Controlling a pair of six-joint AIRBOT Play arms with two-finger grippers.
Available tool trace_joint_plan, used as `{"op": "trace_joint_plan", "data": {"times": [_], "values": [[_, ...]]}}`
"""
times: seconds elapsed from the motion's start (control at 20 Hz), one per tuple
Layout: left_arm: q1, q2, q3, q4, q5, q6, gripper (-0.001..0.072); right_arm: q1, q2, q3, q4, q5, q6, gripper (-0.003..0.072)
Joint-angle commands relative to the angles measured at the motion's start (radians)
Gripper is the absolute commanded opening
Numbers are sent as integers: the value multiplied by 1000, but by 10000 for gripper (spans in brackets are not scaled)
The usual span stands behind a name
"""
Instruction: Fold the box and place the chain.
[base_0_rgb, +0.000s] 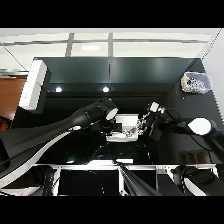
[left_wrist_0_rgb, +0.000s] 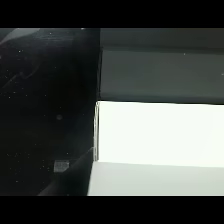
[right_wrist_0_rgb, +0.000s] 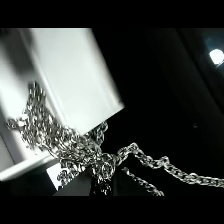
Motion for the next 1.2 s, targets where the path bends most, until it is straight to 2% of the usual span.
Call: {"op": "trace_joint_plan", "data": {"times": [0.0,0.15,0.4,0.5,1.15], "values": [[1,0,0,0,0,0,33,1,140,79,-20,97,267,6],[1,0,0,0,-1,0,34,1,165,192,15,189,375,6],[1,0,0,0,-1,0,33,1,164,256,367,156,374,6],[1,0,0,0,-1,0,34,1,165,273,436,149,359,6],[1,0,0,0,-1,0,33,1,164,528,483,140,394,7]]}}
